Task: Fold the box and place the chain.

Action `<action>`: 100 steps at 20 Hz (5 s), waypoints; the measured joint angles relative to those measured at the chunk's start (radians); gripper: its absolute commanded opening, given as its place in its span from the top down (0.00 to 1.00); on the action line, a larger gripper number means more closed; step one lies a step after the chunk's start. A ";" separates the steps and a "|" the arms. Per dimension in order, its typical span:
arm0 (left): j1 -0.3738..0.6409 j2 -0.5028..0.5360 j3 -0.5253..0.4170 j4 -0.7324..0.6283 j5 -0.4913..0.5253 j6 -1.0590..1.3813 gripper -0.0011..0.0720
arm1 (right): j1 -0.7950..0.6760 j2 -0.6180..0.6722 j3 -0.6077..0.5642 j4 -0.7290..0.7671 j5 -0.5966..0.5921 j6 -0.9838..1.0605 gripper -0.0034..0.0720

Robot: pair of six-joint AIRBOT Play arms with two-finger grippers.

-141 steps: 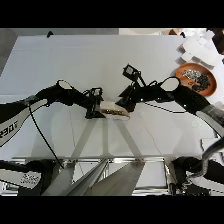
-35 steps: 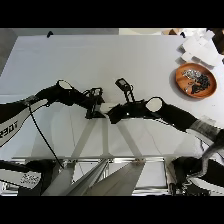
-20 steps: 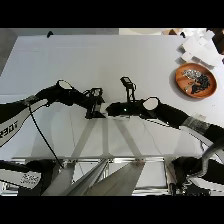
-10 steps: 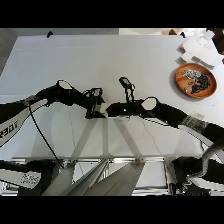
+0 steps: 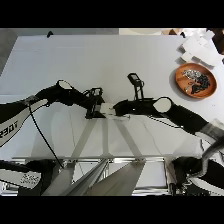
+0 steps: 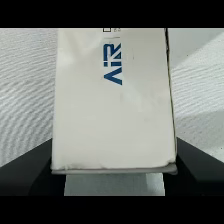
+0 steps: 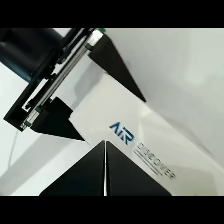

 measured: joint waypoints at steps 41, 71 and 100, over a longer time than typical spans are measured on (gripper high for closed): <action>0.000 0.000 0.000 0.006 0.001 0.003 0.61 | -0.364 0.446 -0.053 -0.688 0.395 0.298 0.94; 0.002 0.612 -0.001 0.805 -0.016 -0.880 0.98 | -0.720 0.459 -0.053 -1.077 0.489 0.510 0.94; 0.412 0.477 -0.360 1.146 1.035 -2.095 0.95 | -0.720 0.459 -0.053 -1.077 0.487 0.510 0.94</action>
